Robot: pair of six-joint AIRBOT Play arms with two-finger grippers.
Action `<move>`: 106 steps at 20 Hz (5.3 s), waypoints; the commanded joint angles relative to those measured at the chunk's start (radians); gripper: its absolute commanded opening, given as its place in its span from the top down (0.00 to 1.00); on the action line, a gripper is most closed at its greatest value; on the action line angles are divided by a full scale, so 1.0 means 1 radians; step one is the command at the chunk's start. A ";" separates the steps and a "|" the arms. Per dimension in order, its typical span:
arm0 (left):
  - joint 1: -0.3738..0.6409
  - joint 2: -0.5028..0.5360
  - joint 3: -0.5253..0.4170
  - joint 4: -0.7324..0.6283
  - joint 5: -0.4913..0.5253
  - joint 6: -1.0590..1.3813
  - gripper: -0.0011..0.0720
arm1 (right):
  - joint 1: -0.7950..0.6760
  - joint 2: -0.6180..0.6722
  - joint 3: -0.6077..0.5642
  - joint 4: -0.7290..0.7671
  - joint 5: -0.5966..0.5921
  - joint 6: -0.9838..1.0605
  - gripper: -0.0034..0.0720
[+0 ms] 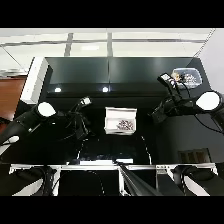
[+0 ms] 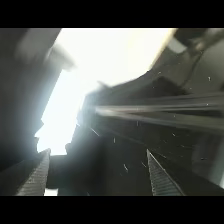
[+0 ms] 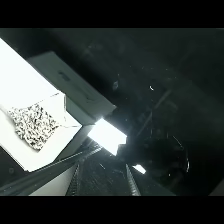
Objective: Fold the box and place the chain.
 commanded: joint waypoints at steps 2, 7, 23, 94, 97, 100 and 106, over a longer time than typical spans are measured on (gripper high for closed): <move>0.011 -0.125 0.026 -0.173 -0.001 0.595 0.01 | 0.000 0.000 0.001 -0.003 -0.006 0.007 0.49; -0.011 -0.251 0.149 -0.170 -0.011 0.623 0.01 | 0.000 0.000 0.001 -0.003 -0.010 0.007 0.49; -0.098 -0.301 0.174 -0.273 0.081 0.614 0.01 | 0.000 0.000 0.001 -0.003 -0.028 0.008 0.49; -0.135 -0.328 0.203 -0.260 0.112 0.501 0.30 | 0.203 -0.205 0.066 0.150 -0.012 -0.723 0.55; -0.135 -0.328 0.203 -0.260 0.112 0.501 0.30 | 0.203 -0.205 0.066 0.150 0.017 -0.723 0.55; -0.135 -0.328 0.203 -0.260 0.112 0.501 0.30 | 0.204 -0.205 0.066 0.137 0.006 -0.722 0.55; -0.135 -0.328 0.203 -0.260 0.112 0.501 0.30 | 0.204 -0.205 0.066 0.132 -0.027 -0.722 0.72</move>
